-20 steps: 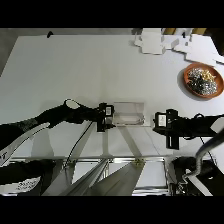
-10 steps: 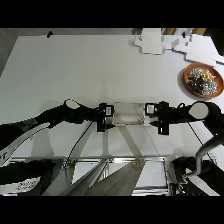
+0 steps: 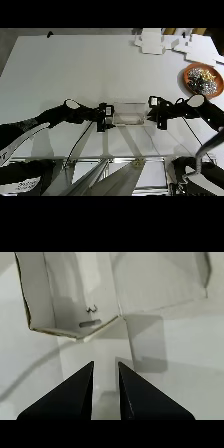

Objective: Fold the box and place the chain.

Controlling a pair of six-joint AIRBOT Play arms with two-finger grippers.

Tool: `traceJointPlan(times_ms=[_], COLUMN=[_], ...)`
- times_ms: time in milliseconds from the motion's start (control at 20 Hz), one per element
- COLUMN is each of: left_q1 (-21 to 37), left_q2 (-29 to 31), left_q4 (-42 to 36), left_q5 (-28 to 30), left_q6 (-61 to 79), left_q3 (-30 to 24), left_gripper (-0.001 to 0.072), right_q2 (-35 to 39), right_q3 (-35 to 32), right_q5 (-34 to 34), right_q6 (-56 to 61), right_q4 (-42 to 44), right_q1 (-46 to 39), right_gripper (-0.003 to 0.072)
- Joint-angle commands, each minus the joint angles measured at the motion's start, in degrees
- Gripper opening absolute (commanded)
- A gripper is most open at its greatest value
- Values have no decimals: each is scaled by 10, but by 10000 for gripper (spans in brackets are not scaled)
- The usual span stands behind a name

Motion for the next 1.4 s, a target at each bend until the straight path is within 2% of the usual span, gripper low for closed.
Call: traceJointPlan(times_ms=[0, 200, 500, 550, 650, 750, 850, 950, 1000, 1200, 1350], left_q1=[0, 0, 0, 0, 0, 0, 0, 0, 0, 0, 0], left_q2=[0, 0, 0, 0, 0, 0, 0, 0, 0, 0, 0], left_q4=[0, 0, 0, 0, 0, 0, 0, 0, 0, 0, 0], left_q5=[0, 0, 0, 0, 0, 0, 0, 0, 0, 0, 0], left_q6=[0, 0, 0, 0, 0, 0, 0, 0, 0, 0, 0], left_q3=[0, 0, 0, 0, 0, 0, 0, 0, 0, 0, 0], left_gripper=[212, 212, 212, 212, 212, 212, 212, 212, 212, 212, 212], right_q2=[-38, -38, -38, -38, -39, -39, -44, -51, -53, -41, 3], right_q3=[0, 0, 0, 0, 0, -1, -1, -1, -1, -1, -1], right_q5=[16, 37, 26, 24, 23, 22, 23, 22, 22, 22, 23], right_q6=[-50, -82, -96, -99, -110, -110, -109, -109, -108, -88, 1], right_q4=[38, 53, 87, 98, 111, 113, 113, 113, 112, 104, 56], right_q1=[-5, -4, 28, 31, 36, 43, 54, 64, 66, 65, 65], right_gripper=[154, 154, 151, 146, 87, 91, 141, 293, 334, 343, 341])
